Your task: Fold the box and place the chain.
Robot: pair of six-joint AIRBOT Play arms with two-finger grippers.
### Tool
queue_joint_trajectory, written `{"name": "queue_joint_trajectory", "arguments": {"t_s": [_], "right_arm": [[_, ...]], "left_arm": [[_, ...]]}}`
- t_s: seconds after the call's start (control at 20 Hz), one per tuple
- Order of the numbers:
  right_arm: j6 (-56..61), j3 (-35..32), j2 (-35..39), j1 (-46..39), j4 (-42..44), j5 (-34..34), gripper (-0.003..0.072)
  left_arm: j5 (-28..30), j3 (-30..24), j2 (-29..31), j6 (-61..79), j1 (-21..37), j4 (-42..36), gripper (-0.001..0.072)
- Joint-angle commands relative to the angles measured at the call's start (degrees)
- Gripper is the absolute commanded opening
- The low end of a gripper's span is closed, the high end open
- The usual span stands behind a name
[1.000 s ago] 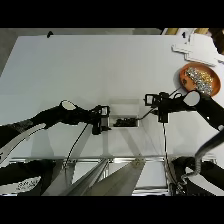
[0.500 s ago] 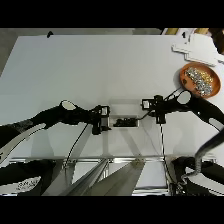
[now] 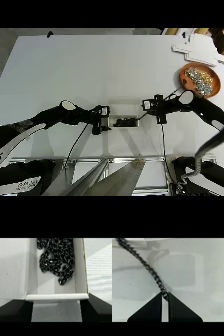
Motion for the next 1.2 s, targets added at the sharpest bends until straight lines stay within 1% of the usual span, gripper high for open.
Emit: {"name": "queue_joint_trajectory", "arguments": {"t_s": [0.0, 0.1, 0.2, 0.3, 0.45, 0.6, 0.8, 0.95, 1.15], "right_arm": [[6.5, 0.1, 6.4, 0.0, 0.1, 4.8, 0.0018], [10.2, 0.1, 9.8, 0.0, 1.8, 8.1, 0.0018], [10.1, 0.0, 13.0, 1.0, 6.1, 10.4, 0.0018], [10.1, 0.0, 15.3, 4.0, 10.5, 10.8, 0.0018], [10.1, 0.0, 16.1, 10.0, 15.4, 10.8, 0.0018], [10.1, 0.0, 16.1, 16.0, 18.3, 7.3, 0.0018], [10.1, 0.0, 15.4, 21.2, 22.1, 1.1, 0.0018], [10.1, 0.0, 13.6, 23.1, 22.8, -1.8, 0.0019], [10.1, 0.0, 7.5, 23.5, 22.9, -3.4, 0.0019]], "left_arm": [[0.0, 0.0, 0.0, 0.0, 0.0, 0.0, 0.0048], [0.0, 0.0, 0.0, 0.0, 0.0, 0.0, 0.0048], [0.0, 0.0, 0.0, 0.0, 0.0, 0.0, 0.0048], [0.0, 0.0, 0.0, 0.0, 0.0, 0.0, 0.0048], [0.0, 0.0, 0.0, 0.0, 0.0, 0.0, 0.0048], [0.0, 0.0, 0.0, 0.0, 0.0, 0.0, 0.0048], [0.0, 0.0, 0.0, 0.0, 0.0, 0.0, 0.0048], [0.0, 0.0, 0.0, 0.0, 0.0, 0.0, 0.0048], [0.0, 0.0, 0.0, 0.0, 0.0, 0.0, 0.0048]]}}
